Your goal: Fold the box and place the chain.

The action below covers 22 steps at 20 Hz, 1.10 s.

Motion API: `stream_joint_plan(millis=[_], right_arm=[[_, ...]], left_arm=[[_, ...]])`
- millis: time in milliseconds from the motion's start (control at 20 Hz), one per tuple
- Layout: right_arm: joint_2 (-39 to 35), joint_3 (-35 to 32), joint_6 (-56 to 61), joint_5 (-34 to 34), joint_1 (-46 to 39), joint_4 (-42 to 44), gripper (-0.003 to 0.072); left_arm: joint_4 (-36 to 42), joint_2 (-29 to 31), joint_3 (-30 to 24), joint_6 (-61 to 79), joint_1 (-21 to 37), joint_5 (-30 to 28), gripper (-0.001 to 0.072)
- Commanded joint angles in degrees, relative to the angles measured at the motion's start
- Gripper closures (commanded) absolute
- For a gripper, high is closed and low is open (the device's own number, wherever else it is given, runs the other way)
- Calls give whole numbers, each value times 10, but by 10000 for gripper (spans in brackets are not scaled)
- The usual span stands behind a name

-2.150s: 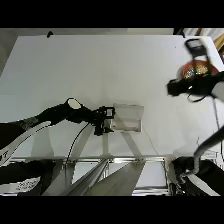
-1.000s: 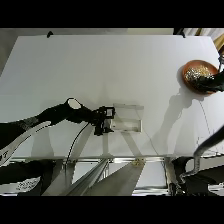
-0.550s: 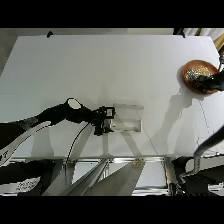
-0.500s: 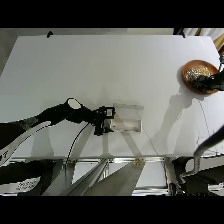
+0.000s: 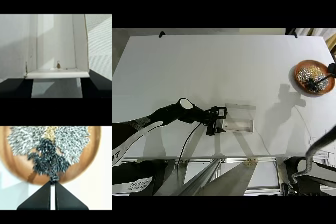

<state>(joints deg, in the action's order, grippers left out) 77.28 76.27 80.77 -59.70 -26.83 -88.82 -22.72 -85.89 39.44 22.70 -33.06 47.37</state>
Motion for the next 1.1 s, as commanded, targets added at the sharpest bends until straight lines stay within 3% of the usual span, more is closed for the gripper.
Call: stream_joint_plan(millis=[0, 450, 1050], right_arm=[[-93, 0, -49, -75, 0, 45, 673], [-310, 0, -93, -227, 1, 262, 673], [-469, 0, -90, -315, 174, 344, 672]], left_arm=[[0, 0, 0, 0, 0, 0, 679], [0, 0, 0, 0, 0, 0, 679], [0, 0, 0, 0, 0, 0, 679]])
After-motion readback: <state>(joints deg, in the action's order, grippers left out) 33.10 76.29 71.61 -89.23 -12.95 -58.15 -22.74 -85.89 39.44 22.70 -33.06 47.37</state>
